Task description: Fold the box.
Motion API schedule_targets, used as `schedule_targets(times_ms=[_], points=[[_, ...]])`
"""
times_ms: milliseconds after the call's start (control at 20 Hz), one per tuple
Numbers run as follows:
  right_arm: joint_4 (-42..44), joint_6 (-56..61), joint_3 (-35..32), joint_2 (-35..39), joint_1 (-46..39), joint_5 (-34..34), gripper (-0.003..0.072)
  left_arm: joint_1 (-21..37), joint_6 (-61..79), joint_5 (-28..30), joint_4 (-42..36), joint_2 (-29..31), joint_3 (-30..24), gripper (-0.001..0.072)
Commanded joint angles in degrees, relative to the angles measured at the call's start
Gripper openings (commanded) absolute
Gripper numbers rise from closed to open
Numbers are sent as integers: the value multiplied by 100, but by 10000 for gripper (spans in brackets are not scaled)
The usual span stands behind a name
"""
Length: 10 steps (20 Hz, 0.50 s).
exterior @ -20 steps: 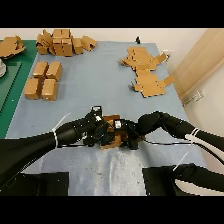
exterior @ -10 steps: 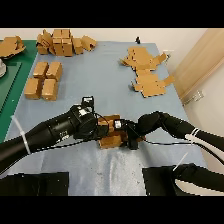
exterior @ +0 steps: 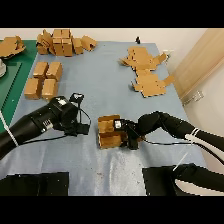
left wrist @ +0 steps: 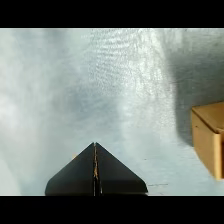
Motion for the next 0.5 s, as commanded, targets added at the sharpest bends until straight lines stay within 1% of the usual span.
schedule_targets(times_ms=[0,100,200,250,300,350,450], points=[[-2,0,-2,0,7,2,570,1836,5125,1259,-2896,-107,-459,11],[0,0,-2,0,7,2,570,2789,7790,1167,-5189,-407,-457,12],[0,0,-2,0,7,4,570,3311,9753,1139,-6953,-800,-446,12],[0,0,-2,0,7,13,570,3394,10432,1152,-7469,-977,-433,12],[0,0,-2,0,7,48,570,3368,10920,1193,-7805,-1143,-398,12],[-2,0,-2,0,7,48,570,3279,11204,1209,-7943,-1248,-352,12],[-2,0,-2,0,7,46,570,2959,11811,1250,-7923,-1250,-315,11]])
